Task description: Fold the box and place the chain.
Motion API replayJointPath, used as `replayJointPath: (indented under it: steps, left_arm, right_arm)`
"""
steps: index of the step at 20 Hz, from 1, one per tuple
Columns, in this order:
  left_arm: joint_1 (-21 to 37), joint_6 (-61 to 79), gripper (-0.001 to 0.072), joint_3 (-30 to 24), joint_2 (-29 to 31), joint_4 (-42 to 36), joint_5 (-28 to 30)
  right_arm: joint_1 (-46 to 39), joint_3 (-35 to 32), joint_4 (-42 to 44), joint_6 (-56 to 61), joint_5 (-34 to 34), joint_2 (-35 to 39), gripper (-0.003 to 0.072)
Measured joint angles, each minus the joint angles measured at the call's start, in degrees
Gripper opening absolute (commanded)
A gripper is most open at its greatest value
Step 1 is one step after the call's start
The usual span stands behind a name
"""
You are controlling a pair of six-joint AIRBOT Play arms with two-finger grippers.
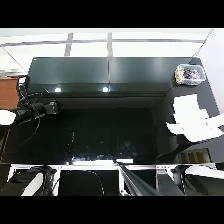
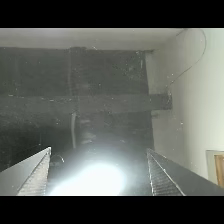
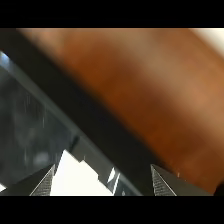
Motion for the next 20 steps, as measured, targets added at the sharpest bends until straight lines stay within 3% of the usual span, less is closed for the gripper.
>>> replayJointPath:
  steps: [3,7,8,11,13,14,15,20]
  left_arm:
    - [-0.07,-0.11,0.0710,0.00,0.00,0.09,-0.20]
    - [-0.13,-0.11,0.0710,0.00,0.00,0.13,-0.24]
    - [-0.13,-0.11,0.0710,0.00,0.00,0.13,-0.26]
    - [-0.13,-0.13,0.0710,0.00,0.00,0.07,-0.31]
    - [-0.13,-0.13,0.0710,0.00,0.00,0.00,-0.33]
    - [-0.13,-0.13,0.0710,0.00,0.00,0.00,-0.33]
    - [-0.13,-0.13,0.0710,0.00,0.00,0.00,-0.31]
    - [-0.13,-0.09,0.0710,0.00,0.00,0.13,-0.02]
  right_arm:
    - [-0.92,7.45,4.11,-9.81,11.56,-8.66,0.0702]
    - [0.68,10.97,6.01,-20.85,17.66,-13.94,0.0696]
    - [1.14,11.37,6.36,-22.82,18.16,-14.58,0.0556]
    - [2.05,11.96,5.75,-25.99,19.87,-15.58,0.0260]
    - [2.29,12.11,5.33,-26.97,21.27,-15.80,0.0233]
    - [2.47,12.15,5.25,-27.26,22.01,-15.78,0.0077]
    - [2.54,12.17,5.22,-27.30,22.77,-15.58,0.0016]
    - [3.19,11.37,8.55,-26.14,26.45,-12.90,0.0015]
